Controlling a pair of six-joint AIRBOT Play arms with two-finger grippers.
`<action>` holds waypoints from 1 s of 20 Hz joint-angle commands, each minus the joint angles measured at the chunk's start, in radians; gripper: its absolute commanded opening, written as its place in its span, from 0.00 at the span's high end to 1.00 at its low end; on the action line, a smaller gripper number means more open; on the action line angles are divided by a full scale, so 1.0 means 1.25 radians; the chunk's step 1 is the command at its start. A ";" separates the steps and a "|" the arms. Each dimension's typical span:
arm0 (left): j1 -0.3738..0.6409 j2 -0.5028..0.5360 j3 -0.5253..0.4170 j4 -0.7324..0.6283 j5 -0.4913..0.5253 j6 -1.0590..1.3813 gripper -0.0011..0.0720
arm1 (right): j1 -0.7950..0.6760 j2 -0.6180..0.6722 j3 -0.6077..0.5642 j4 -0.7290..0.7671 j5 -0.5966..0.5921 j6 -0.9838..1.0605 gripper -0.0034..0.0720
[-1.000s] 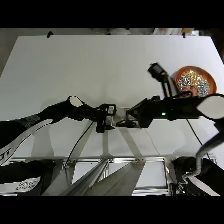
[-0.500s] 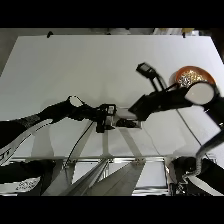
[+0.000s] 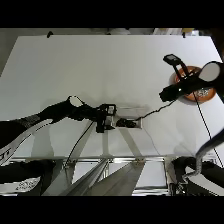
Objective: Fold the box and place the chain.
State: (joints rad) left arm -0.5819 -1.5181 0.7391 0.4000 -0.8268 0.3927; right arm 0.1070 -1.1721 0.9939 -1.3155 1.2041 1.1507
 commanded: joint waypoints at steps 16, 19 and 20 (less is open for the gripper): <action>0.001 0.000 0.000 0.000 0.000 0.000 0.61 | 0.010 -0.218 -0.058 -0.049 -0.023 -0.344 0.71; 0.001 0.000 0.000 0.000 0.000 0.000 0.61 | 0.010 -0.218 -0.070 -0.045 -0.053 -0.340 0.73; 0.001 0.000 0.000 0.000 0.000 0.000 0.61 | 0.010 -0.218 -0.070 -0.039 -0.053 -0.340 0.83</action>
